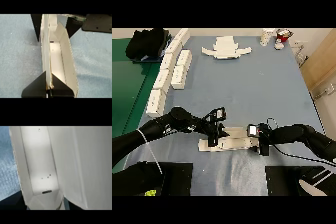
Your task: Fold the box.
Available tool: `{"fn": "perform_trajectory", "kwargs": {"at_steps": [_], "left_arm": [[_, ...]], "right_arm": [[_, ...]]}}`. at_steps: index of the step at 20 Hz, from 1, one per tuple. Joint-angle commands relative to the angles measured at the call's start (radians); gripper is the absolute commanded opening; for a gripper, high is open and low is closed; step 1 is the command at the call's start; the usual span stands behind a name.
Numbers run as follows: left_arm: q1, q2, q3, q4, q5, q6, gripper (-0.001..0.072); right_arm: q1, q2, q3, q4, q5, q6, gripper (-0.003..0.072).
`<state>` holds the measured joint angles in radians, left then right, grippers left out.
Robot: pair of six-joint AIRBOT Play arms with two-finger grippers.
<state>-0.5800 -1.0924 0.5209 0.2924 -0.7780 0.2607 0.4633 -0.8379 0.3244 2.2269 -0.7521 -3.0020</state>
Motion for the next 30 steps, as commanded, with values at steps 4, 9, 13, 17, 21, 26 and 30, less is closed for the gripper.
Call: {"fn": "perform_trajectory", "kwargs": {"at_steps": [4,9,13,17,21,26,30], "left_arm": [[0.000,0.000,0.000,0.000,0.000,0.000,0.0014],[0.000,0.000,0.000,0.000,0.000,0.000,0.0014],[0.000,0.000,0.000,0.000,0.000,0.000,0.0014],[0.000,0.000,0.000,0.000,0.000,0.000,0.0014],[0.000,0.000,0.000,0.000,0.000,0.000,0.0014],[0.000,0.000,0.000,0.000,0.000,0.000,0.0014],[0.000,0.000,0.000,0.000,0.000,0.000,0.0014]], "right_arm": [[0.000,-0.017,0.000,0.027,-0.057,0.002,0.0660],[0.000,-0.016,-0.004,0.027,-0.064,0.009,0.0660],[0.000,-0.002,-0.004,0.034,-0.075,0.019,0.0660],[0.000,-0.002,-0.007,0.028,-0.067,0.019,0.0660],[0.000,-0.003,-0.013,0.031,-0.064,0.025,0.0660],[0.000,-0.003,-0.025,0.021,-0.041,0.025,0.0656],[0.000,-0.005,-0.026,0.013,-0.042,0.025,0.0469]]}}
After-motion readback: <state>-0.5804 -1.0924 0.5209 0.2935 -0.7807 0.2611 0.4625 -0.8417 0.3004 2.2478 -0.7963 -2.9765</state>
